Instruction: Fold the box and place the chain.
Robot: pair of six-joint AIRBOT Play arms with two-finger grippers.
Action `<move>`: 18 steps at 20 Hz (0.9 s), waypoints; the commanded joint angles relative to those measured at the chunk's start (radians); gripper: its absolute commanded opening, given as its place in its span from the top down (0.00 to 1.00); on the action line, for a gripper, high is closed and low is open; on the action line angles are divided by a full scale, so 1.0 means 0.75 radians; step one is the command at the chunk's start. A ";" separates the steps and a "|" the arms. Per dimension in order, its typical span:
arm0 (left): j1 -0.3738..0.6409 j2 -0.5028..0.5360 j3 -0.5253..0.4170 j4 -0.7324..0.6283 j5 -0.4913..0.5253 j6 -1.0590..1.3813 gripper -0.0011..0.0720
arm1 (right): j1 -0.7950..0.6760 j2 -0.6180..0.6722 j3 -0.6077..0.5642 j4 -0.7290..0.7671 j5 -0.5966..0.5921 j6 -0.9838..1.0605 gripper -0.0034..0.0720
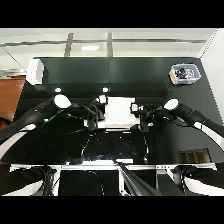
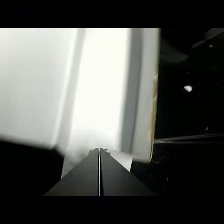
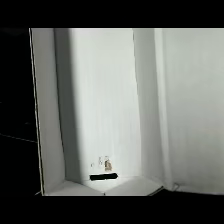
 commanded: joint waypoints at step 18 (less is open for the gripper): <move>0.449 -0.245 -0.220 -0.361 -0.212 -1.166 0.96 | 0.001 -0.001 -0.001 -0.002 0.006 -0.002 0.65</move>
